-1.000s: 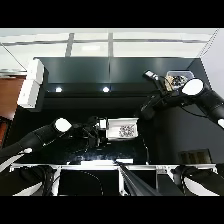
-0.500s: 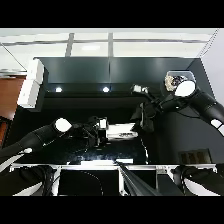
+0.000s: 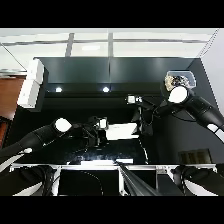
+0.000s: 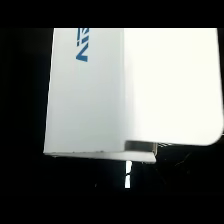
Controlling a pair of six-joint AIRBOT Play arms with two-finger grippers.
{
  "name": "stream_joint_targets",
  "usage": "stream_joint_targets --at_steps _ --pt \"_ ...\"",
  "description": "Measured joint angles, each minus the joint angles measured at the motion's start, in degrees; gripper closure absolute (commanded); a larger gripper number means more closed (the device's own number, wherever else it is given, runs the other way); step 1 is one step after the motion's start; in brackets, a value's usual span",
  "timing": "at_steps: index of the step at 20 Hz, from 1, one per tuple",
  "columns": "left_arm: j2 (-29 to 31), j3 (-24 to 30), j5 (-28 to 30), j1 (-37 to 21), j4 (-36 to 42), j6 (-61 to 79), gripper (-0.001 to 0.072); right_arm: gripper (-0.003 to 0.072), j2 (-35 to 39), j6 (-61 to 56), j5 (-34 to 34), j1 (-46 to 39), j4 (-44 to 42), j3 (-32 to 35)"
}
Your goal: Fold the box and place the chain.
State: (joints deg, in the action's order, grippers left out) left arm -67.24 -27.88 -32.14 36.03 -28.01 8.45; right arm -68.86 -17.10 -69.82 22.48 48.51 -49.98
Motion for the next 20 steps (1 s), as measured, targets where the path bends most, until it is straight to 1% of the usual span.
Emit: stream_joint_targets --at_steps 1,2,3,6,7,8,9,14,20 --pt "0.0 0.0 0.0 0.0 0.0 0.0 0.0379 0.001 0.1 0.3 1.1 0.3 0.2 0.4" --pt "0.0 0.0 0.0 0.0 0.0 0.0 0.0378 0.0027 0.1 0.6 2.1 0.5 0.5 0.8" --pt "0.0 0.0 0.0 0.0 0.0 0.0 0.0378 0.0199 0.2 0.9 2.7 0.7 0.6 1.0" --pt "0.0 0.0 0.0 0.0 0.0 0.0 0.0378 0.0205 0.9 1.2 3.7 0.9 0.8 1.5" --pt "0.0 0.0 0.0 0.0 0.0 0.0 0.0378 0.0223 1.3 1.2 3.8 1.0 0.7 1.6" --pt "0.0 0.0 0.0 0.0 0.0 0.0 0.0378 0.0407 2.0 1.0 4.0 1.0 0.6 1.7" --pt "0.0 0.0 0.0 0.0 0.0 0.0 0.0378 0.044 2.5 0.5 4.0 1.0 0.6 1.7" --pt "0.0 0.0 0.0 0.0 0.0 0.1 0.0378 0.0441 3.8 -2.3 3.2 1.1 -0.1 2.9" --pt "0.0 0.0 0.0 0.0 0.0 0.0 0.0379 0.0442 4.1 -3.8 6.2 1.2 -0.8 4.2"
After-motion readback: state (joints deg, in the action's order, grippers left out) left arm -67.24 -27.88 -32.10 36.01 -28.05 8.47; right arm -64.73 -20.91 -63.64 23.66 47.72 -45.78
